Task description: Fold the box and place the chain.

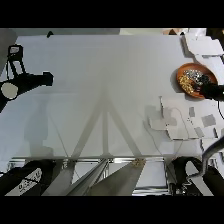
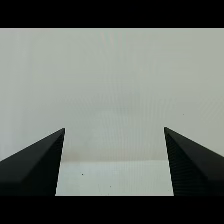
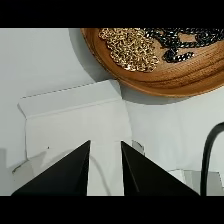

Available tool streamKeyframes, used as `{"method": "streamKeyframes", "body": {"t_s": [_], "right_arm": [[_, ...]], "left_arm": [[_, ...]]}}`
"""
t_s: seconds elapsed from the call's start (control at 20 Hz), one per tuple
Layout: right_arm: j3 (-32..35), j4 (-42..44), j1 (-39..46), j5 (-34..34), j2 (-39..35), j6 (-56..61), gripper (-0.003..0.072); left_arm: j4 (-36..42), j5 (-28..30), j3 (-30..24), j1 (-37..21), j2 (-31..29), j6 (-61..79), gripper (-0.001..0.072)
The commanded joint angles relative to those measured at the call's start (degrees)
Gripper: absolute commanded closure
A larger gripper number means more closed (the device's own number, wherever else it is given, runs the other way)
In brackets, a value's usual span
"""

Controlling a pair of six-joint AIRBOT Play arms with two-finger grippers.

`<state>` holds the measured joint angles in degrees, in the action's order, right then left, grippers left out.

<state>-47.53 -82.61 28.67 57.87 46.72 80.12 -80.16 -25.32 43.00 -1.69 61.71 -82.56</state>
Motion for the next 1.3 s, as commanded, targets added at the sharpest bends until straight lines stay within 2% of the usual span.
{"method": "streamKeyframes", "body": {"t_s": [0.0, 0.05, 0.1, 0.2, 0.3, 0.6, 0.85, 1.05, 1.25], "right_arm": [[-3.37, -6.32, 0.04, 6.27, -0.04, 1.05, 0.0428], [-5.01, -9.73, 0.04, 8.33, -0.04, 2.43, 0.0318], [-6.43, -13.53, 0.04, 10.14, -0.04, 3.63, 0.0277], [-8.28, -21.05, 0.35, 12.87, -0.04, 4.11, 0.0278], [-8.55, -23.04, 2.45, 13.31, 0.04, 4.13, 0.028], [-8.55, -23.3, 10.45, 12.87, 4.66, 3.02, 0.0281], [-8.55, -23.58, 12.94, 12.13, 12.76, 0.33, 0.0287], [-8.55, -20.9, 15.19, 14.21, 20.57, -3.23, 0.028], [-8.57, -18.82, 16.96, 17.66, 25.22, -7.96, 0.0281]], "left_arm": [[0.0, 0.0, 0.02, 0.0, -0.02, 0.02, 0.0015], [0.0, 0.0, 0.02, 0.0, -0.02, 0.02, 0.0015], [0.0, 0.0, 0.02, 0.0, -0.02, 0.02, 0.0015], [-0.02, 0.0, 0.02, 0.0, -0.02, 0.02, 0.0015], [0.0, -0.02, 0.02, 0.0, -0.02, 0.02, 0.0015], [-0.02, 0.0, 0.02, 0.0, -0.02, 0.02, 0.0015], [-0.02, 0.0, 0.02, 0.0, -0.02, 0.02, 0.0015], [0.0, 0.0, 0.02, 0.0, -0.02, 0.02, 0.0015], [-0.02, 0.0, 0.02, 0.0, -0.02, 0.02, 0.0015]]}}
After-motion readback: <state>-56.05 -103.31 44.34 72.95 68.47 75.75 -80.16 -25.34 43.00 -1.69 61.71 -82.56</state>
